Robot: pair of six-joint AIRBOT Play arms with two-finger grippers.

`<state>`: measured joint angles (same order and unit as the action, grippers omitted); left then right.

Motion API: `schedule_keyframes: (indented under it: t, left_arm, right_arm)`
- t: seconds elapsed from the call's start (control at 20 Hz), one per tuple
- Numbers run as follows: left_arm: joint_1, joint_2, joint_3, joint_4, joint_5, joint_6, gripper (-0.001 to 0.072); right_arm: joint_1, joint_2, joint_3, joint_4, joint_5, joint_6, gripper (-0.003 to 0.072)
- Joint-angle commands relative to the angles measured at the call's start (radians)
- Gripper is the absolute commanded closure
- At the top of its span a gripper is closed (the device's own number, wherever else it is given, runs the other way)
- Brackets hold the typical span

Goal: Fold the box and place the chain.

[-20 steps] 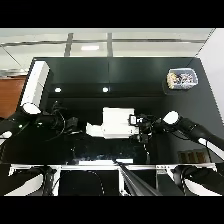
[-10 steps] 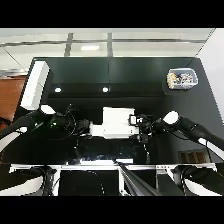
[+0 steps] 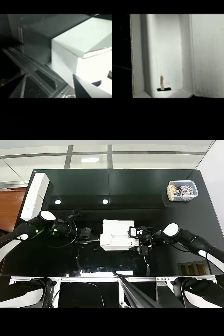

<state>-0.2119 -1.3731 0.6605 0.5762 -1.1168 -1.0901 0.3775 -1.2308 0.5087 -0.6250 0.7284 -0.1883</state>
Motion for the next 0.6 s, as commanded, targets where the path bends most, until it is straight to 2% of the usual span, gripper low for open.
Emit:
schedule_keyframes:
  t: [0.0, 0.1, 0.25, 0.4, 0.5, 0.55]
  left_arm:
    - [-0.001, -0.001, 0.027, -0.01, -0.023, 0.005, -0.0007]
    - [-0.006, -0.001, 0.036, -0.026, -0.032, 0.005, -0.0006]
    - [-0.019, -0.001, 0.037, -0.133, 0.004, 0.005, -0.0005]
    - [-0.047, 0.0, 0.051, -0.138, 0.002, 0.003, 0.002]
    - [-0.072, 0.0, 0.065, -0.122, -0.006, 0.002, 0.009]
    - [-0.087, 0.0, 0.076, -0.092, -0.003, 0.002, 0.0089]
  right_arm:
    - [0.001, 0.0, 0.0, 0.0, 0.001, 0.0, 0.0456]
    - [0.001, 0.0, 0.0, 0.0, 0.0, 0.0, 0.0456]
    - [0.001, 0.0, 0.0, 0.0, 0.0, 0.0, 0.0456]
    - [0.001, 0.0, 0.0, 0.0, 0.0, 0.0, 0.0456]
    - [0.001, 0.0, 0.0, 0.0, 0.0, 0.0, 0.0456]
    - [0.001, 0.0, 0.0, 0.0, 0.0, 0.0, 0.0456]
